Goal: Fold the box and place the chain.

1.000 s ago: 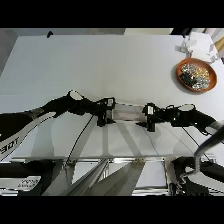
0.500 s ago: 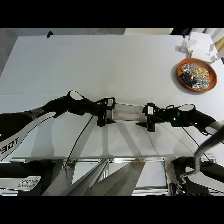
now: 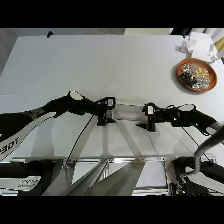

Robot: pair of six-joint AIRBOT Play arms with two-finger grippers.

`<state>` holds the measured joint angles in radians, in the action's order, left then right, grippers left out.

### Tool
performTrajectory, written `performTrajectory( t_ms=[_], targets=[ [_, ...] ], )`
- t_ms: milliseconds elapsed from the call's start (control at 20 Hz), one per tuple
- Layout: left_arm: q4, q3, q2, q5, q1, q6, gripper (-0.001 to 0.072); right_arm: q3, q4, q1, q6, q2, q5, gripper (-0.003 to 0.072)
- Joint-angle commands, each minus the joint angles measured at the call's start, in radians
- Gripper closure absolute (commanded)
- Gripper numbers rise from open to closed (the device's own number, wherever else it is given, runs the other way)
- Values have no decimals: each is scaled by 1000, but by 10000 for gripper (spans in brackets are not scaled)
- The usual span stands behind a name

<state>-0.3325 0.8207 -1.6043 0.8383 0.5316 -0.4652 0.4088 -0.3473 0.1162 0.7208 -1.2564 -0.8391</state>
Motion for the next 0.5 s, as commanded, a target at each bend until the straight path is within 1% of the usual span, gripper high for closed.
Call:
performTrajectory(
  t_ms=[0, 150, 300, 400, 450],
  targets=[
    [-5, 0, 0, 8, 0, -1, 699, 0, -82, 0, -111, 57, 21, 5],
    [-5, 0, 0, 8, 0, -1, 699, 0, -299, 0, -314, 122, 42, 6],
    [-5, 0, 0, 8, 0, -1, 699, 0, -463, 0, -572, 179, 34, 16],
    [-5, 0, 0, 8, 0, -1, 699, 0, -571, 0, -688, 230, 8, 20],
    [-5, 0, 0, 8, 0, -1, 699, 0, -616, 0, -734, 263, 0, 46]
  ],
)
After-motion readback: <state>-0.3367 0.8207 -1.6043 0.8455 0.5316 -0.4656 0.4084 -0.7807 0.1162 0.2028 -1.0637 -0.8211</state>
